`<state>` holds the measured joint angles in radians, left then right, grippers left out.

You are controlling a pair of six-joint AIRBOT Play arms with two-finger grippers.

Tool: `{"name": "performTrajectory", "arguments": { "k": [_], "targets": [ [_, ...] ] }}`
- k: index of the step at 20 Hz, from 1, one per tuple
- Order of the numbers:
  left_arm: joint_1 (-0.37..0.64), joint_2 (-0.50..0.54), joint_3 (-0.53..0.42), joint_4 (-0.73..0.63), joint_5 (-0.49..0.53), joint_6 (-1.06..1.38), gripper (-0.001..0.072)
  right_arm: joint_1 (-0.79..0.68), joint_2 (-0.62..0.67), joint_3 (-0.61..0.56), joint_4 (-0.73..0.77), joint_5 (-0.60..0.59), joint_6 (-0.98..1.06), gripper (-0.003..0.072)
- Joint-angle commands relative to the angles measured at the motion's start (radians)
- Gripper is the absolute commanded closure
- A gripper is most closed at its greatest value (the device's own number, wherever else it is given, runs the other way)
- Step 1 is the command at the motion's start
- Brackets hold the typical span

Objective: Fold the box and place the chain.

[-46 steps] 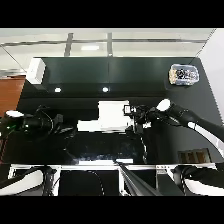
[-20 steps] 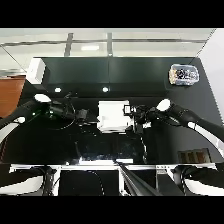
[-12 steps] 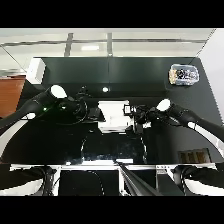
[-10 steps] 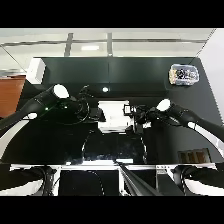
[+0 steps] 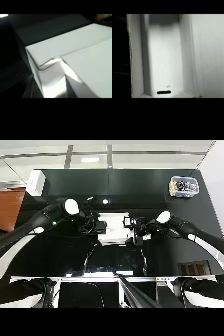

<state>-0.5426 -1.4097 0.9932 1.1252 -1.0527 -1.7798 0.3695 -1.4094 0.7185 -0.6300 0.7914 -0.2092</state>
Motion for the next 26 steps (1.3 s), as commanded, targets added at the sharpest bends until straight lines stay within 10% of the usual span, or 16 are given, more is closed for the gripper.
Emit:
{"name": "performTrajectory", "arguments": {
  "k": [1,11,23,24,26],
  "targets": [
    [-0.064,-0.011,0.022,0.166,0.035,-0.181,0.0254,0.001,0.000,0.000,0.000,0.000,0.000,0.0265],
    [-0.171,-0.134,0.182,0.395,-0.112,-0.401,0.0254,0.001,0.000,0.000,0.000,0.000,0.000,0.0265],
    [-0.182,-0.161,0.185,0.314,-0.151,-0.481,0.0360,0.001,0.000,0.000,0.001,0.000,0.000,0.0265],
    [-0.182,-0.161,0.185,0.317,-0.153,-0.496,0.0390,0.001,0.000,0.000,0.001,0.000,0.000,0.0265],
    [-0.182,-0.161,0.185,0.321,-0.147,-0.498,0.0684,0.001,0.000,0.000,0.001,0.000,0.000,0.0265]
  ]
}}
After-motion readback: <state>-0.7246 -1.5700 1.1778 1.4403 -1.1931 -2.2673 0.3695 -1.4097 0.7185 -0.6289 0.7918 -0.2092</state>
